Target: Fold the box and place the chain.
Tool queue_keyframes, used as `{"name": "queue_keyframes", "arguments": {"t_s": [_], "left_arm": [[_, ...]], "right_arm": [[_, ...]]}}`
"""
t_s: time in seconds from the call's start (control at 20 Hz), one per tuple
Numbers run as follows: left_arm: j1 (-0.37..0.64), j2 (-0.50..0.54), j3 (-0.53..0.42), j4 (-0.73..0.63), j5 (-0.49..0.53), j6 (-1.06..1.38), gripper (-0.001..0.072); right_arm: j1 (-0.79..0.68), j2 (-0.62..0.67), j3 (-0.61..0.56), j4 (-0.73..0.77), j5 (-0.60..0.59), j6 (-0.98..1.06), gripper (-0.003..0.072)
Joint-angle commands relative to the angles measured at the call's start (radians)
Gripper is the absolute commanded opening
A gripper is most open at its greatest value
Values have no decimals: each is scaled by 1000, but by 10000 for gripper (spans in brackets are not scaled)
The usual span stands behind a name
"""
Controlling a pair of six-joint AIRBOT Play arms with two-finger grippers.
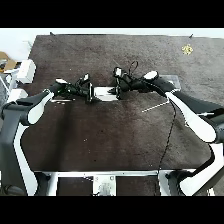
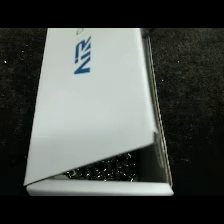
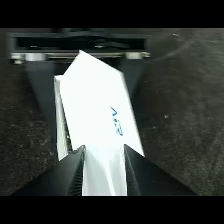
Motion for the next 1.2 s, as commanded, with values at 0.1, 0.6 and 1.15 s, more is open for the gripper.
{"name": "queue_keyframes", "arguments": {"t_s": [0.1, 0.6, 1.15], "left_arm": [[-1, 1, 0, 5, -7, 3, 275], [-1, 1, 0, 5, -7, 3, 275], [-1, 1, 0, 5, -7, 3, 275]], "right_arm": [[0, 9, 1, -10, 19, -1, 220], [0, -3, -4, -69, 56, 29, 198], [-4, -11, -16, -131, 131, 101, 198]]}}
